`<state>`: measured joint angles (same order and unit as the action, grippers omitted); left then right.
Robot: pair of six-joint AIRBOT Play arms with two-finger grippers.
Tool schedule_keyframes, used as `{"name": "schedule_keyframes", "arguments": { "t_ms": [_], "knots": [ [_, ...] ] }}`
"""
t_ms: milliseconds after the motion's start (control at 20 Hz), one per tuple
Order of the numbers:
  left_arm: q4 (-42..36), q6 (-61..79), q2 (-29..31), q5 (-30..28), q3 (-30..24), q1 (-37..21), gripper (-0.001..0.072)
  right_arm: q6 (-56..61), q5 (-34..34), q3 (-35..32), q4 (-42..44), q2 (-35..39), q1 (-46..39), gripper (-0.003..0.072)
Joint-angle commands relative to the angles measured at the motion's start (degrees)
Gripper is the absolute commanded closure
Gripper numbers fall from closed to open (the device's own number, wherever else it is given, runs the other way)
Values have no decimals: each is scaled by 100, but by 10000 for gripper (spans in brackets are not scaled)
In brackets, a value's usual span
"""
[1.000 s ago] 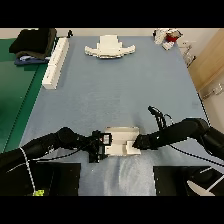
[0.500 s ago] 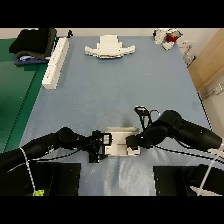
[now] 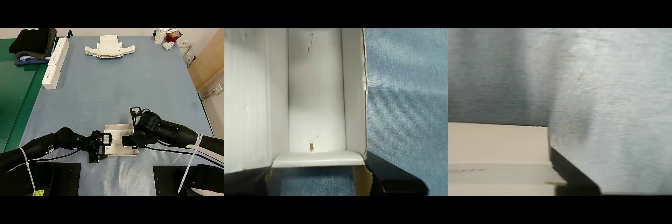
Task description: Fold the box.
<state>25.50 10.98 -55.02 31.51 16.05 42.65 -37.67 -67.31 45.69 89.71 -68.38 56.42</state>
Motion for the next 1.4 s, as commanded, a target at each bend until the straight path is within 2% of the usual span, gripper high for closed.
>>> {"name": "schedule_keyframes", "arguments": {
  "t_ms": [0,300,350,400,450,650,800,1000,1050,1100,1250,1350],
  "knots": [
    [2,15,4,-4,7,0,182,131,28,31,-52,-55,42,679],
    [2,15,4,-4,7,0,182,170,-94,31,-28,-48,50,680],
    [2,15,4,-4,7,0,181,173,-151,33,2,-44,57,572],
    [2,15,4,-4,7,0,182,170,-219,31,20,-31,59,348],
    [2,15,4,-4,7,0,181,170,-267,31,33,-4,59,308],
    [2,15,4,-4,7,0,182,166,-490,122,-11,267,57,308],
    [2,15,4,-2,7,0,181,166,-949,286,-345,745,35,307],
    [2,15,4,-4,7,0,182,81,-1600,323,-1187,1537,-46,314],
    [2,15,4,-4,7,0,182,-39,-1720,297,-1368,1628,-229,393],
    [2,15,4,-4,7,0,181,-269,-1716,249,-1390,1644,-492,442],
    [2,15,4,-4,7,0,182,-1421,-1224,-50,-1040,1401,-1709,656],
    [2,15,4,-4,7,0,182,-2339,-531,-221,-328,1043,-2664,681]
  ]
}}
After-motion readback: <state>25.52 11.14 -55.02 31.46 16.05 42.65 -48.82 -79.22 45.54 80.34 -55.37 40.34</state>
